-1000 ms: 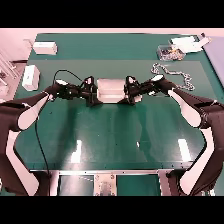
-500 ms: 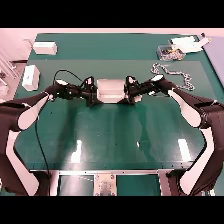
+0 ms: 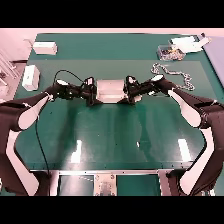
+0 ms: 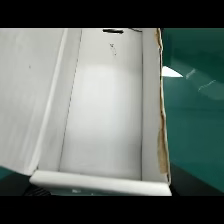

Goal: Fold the box and place the chain.

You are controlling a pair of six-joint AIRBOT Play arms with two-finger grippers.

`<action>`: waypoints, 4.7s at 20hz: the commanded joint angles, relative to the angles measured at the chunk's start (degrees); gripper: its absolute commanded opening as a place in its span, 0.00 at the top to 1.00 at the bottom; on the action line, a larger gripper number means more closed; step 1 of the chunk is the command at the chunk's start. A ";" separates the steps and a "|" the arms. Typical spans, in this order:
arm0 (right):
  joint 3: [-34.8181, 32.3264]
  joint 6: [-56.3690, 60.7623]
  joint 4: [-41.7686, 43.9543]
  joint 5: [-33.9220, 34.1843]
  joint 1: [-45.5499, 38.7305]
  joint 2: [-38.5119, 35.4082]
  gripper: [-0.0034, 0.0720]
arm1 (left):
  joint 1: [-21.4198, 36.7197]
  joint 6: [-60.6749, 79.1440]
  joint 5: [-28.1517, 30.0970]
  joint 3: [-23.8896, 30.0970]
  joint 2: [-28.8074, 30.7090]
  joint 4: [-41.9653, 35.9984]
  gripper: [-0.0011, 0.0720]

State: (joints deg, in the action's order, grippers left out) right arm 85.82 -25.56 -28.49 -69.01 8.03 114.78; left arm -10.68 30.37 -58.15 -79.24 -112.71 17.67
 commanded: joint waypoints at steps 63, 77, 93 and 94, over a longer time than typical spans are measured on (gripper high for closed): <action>9.05 22.77 -2.27 12.46 2.71 -5.49 0.95 | 0.02 -0.09 0.00 -0.04 -0.02 -0.11 0.34; 9.05 28.55 -11.63 2.54 3.04 -3.02 0.95 | 0.02 -0.07 0.04 -0.04 -0.02 -0.11 0.34; 2.01 23.45 -12.72 -0.57 -3.02 -12.39 0.94 | 0.02 -0.07 0.04 -0.04 -0.04 -0.09 0.34; 0.33 21.16 -12.74 -0.57 -3.02 -12.39 0.94 | 0.02 -0.07 0.04 -0.04 -0.02 -0.11 0.34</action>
State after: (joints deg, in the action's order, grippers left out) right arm 90.56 0.89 -41.12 -69.04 5.43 103.00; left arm -10.68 30.26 -58.06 -79.26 -112.73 17.52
